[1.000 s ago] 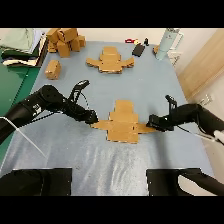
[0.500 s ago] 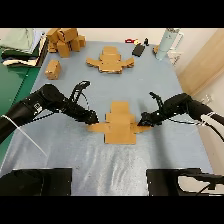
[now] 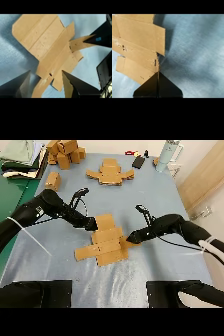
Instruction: Fold the box.
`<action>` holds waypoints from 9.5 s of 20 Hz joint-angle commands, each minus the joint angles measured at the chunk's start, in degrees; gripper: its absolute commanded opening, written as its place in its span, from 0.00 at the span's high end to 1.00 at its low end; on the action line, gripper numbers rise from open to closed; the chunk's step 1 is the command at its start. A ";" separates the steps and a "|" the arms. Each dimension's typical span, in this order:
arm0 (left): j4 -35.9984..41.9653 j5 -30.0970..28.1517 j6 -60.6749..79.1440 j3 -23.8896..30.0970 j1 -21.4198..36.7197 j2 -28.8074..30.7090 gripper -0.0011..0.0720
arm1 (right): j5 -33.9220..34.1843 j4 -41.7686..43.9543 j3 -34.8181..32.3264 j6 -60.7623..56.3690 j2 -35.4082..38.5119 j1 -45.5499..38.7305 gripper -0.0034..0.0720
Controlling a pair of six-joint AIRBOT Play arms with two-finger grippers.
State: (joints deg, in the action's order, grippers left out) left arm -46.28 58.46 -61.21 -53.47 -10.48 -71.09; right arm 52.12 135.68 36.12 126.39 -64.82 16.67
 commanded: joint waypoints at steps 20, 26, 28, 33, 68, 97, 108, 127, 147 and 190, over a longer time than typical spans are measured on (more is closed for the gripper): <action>14.84 15.91 17.11 -14.25 3.30 -23.12 0.77 | -9.25 -2.56 -6.10 -1.49 6.67 3.78 0.95; 20.96 18.29 20.41 -14.25 3.34 -25.64 0.77 | -9.62 -2.56 -6.08 -1.49 6.56 3.78 0.95; 21.84 17.66 21.38 -14.25 3.34 -25.64 0.91 | -9.60 -2.56 -6.10 -1.49 6.56 3.78 0.95; 21.84 17.03 21.35 -14.23 3.30 -25.64 0.97 | -9.64 -2.56 -6.08 -1.44 6.56 3.78 0.95; 26.91 -4.83 67.80 5.31 -10.21 -7.63 0.97 | -2.16 -15.06 11.41 -31.87 6.54 -9.27 0.95; 26.53 -6.86 67.80 5.33 -10.25 -10.40 0.97 | 3.02 -34.29 11.41 -38.60 9.68 3.78 0.95; 26.56 -6.88 67.80 5.33 -10.25 -10.40 0.97 | 12.41 -47.43 0.35 -55.36 19.45 45.18 0.94; 26.56 -6.97 67.80 5.33 -10.25 -10.40 0.97 | -0.22 -81.18 -5.11 -56.50 5.79 56.26 0.18; 26.56 -6.99 67.80 5.33 -10.25 -10.40 0.97 | -1.27 -78.44 -5.20 -52.61 15.41 53.31 0.02; 26.56 -6.99 67.80 5.33 -10.25 -10.40 0.97 | -28.63 -51.12 -14.27 -6.58 21.94 26.86 0.00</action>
State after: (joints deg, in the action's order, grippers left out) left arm -19.70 51.46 6.57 -48.16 -20.73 -81.47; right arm 28.27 67.20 21.82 98.67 -42.87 50.35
